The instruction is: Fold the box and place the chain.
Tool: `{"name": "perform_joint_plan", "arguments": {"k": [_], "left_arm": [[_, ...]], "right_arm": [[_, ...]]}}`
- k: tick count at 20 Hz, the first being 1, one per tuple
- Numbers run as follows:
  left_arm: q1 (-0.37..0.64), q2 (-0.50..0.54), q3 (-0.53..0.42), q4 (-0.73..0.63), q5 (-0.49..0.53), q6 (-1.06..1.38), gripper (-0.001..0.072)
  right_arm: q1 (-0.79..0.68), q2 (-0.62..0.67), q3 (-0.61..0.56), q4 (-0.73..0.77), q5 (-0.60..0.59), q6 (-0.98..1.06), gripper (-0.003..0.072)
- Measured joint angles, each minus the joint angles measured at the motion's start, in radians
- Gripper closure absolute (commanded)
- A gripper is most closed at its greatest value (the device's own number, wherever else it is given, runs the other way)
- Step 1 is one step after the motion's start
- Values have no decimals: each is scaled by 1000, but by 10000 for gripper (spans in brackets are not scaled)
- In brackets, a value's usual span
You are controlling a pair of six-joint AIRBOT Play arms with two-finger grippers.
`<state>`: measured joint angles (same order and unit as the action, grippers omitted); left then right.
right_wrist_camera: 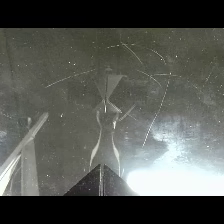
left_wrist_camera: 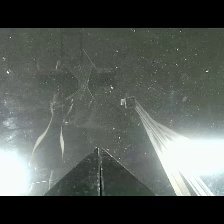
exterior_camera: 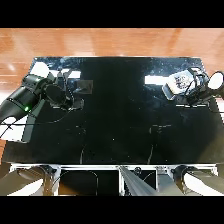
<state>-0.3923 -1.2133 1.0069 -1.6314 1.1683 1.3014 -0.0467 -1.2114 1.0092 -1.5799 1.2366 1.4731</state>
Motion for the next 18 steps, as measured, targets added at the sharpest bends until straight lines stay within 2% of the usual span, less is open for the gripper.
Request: {"name": "perform_joint_plan", "arguments": {"k": [7, 18], "left_arm": [[0, 0, 0, 0, -7, 0, 692], [0, 0, 0, -4, -72, 0, 692]], "right_arm": [[0, 0, 0, 0, 0, 0, 654], [0, 0, 0, 0, 0, 0, 654]]}}
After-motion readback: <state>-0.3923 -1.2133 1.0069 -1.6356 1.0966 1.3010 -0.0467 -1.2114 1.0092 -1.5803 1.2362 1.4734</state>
